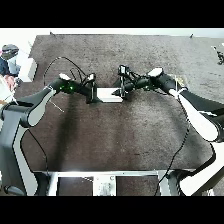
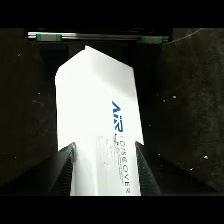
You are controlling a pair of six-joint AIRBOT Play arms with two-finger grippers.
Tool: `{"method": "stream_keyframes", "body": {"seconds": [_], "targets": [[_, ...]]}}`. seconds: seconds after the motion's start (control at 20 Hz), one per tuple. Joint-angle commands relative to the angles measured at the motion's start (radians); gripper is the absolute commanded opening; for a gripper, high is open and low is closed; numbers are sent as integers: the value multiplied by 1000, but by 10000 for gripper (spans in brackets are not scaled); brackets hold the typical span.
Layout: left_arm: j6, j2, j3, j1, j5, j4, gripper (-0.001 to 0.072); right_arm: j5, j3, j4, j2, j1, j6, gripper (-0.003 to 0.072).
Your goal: Fold the box and place the chain.
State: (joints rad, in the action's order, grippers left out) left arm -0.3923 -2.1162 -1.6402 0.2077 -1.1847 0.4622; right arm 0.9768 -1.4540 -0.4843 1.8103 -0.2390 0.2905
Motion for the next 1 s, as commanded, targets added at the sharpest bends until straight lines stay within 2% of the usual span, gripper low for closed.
{"method": "stream_keyframes", "body": {"seconds": [0.0, 0.25, 0.3, 0.35, 0.95], "targets": [[-1, 0, -1, 1, -1, 1, 485, -5, -26, 18, -2, 0, 1, 331], [-1, 0, -1, 1, -1, 1, 485, -6, -27, -60, -1, 0, -68, 332], [-1, 0, -1, 1, -1, 1, 485, -6, -27, -85, -1, 0, -84, 250], [-1, 0, -1, 1, -1, 1, 485, -9, -27, -93, 0, 0, -95, 213], [-1, 0, -1, 1, -1, 1, 485, 32, -21, -134, 0, -13, -135, 212]]}}
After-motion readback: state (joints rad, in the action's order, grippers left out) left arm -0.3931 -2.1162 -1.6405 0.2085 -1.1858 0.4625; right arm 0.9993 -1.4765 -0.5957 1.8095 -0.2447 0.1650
